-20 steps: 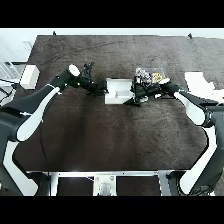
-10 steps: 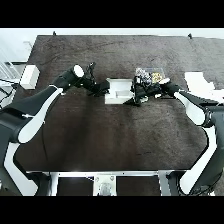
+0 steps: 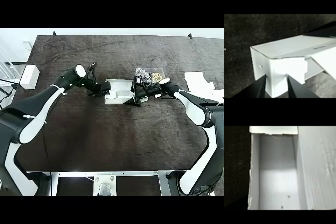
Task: Fold the box and place the chain.
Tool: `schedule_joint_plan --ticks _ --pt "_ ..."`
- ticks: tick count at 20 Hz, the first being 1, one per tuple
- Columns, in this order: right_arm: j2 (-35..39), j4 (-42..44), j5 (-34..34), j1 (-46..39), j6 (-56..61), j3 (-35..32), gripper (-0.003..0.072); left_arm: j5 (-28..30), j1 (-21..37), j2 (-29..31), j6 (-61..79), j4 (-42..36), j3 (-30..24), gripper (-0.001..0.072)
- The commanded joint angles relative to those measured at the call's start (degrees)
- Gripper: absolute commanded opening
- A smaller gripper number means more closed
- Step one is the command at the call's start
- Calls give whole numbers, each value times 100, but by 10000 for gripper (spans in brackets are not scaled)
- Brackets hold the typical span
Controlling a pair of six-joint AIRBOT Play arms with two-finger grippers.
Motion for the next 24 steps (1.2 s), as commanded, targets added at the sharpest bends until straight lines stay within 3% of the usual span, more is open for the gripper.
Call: schedule_joint_plan --ticks 1,4,11,18,24 --pt "2 4 -2 7 13 -2 436 -184 -125 2 -531 704 210 311" --pt "2 4 0 7 13 -2 435 -402 -330 -2 -1156 1526 494 312" --pt "2 7 -2 7 13 -2 435 -295 -549 -55 -1464 1812 634 312" --pt "2 7 0 7 13 -2 435 -1043 -590 -323 -1934 2251 1078 312" --pt "2 4 0 7 13 -2 436 -1134 -710 -509 -2190 2487 1266 312"
